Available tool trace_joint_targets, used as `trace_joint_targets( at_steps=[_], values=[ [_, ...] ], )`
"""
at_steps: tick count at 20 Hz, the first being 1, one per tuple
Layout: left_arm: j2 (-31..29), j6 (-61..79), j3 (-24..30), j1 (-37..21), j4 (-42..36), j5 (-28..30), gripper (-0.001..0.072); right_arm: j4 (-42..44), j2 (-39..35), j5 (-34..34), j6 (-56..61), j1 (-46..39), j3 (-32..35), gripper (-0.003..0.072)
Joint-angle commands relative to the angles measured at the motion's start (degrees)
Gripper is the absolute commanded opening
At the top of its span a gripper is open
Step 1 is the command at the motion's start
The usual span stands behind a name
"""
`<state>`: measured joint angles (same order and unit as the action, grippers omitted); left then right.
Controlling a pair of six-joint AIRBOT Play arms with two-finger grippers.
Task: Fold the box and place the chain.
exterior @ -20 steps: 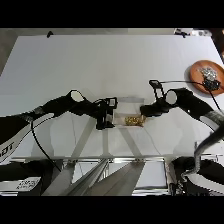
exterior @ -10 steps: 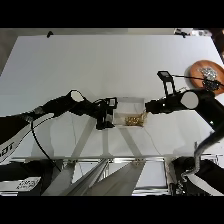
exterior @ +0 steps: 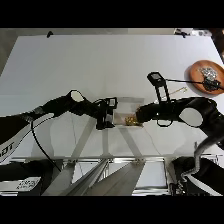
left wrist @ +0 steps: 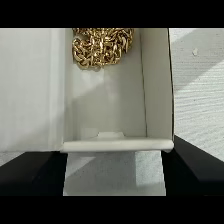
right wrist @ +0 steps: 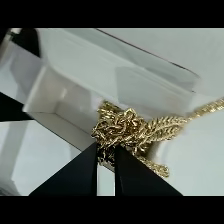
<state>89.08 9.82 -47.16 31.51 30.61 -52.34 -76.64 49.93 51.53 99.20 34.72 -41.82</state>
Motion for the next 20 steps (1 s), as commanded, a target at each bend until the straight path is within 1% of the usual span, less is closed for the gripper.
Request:
trace_joint_targets(
  at_steps=[1,3,6,10,12,16,17,19,20],
  values=[
    [0.0,0.0,0.0,0.0,0.0,0.0,0.0492,-0.8,0.5,-3.8,4.0,4.4,0.0,0.0011],
    [0.0,0.0,0.0,0.0,0.0,0.0,0.0492,-0.7,2.7,-4.2,4.3,5.7,0.0,0.0011],
    [0.0,0.0,0.0,0.0,0.0,0.0,0.0492,-0.8,7.4,-6.7,5.6,8.1,0.0,0.0011],
    [0.0,0.0,0.0,0.0,0.0,0.0,0.0492,-0.7,13.2,-8.1,6.1,8.8,0.0,0.0018],
    [0.0,0.0,0.0,0.0,0.0,0.0,0.0492,-1.0,13.9,-8.6,6.1,8.8,0.0,0.0098],
    [0.0,0.0,0.0,0.0,0.0,0.0,0.0492,-1.3,13.9,-9.6,6.0,8.7,0.0,0.0113],
    [0.0,0.0,0.0,0.0,0.0,0.0,0.0492,-1.4,13.9,-9.6,6.0,8.7,0.0,0.0127],
    [0.0,0.0,0.0,0.0,0.0,0.0,0.0492,-2.1,13.9,-9.5,6.0,8.7,0.0,0.0318],
    [0.0,0.0,0.0,0.0,0.0,0.0,0.0492,-2.5,13.9,-9.1,6.0,8.7,0.0,0.0329]
  ],
)
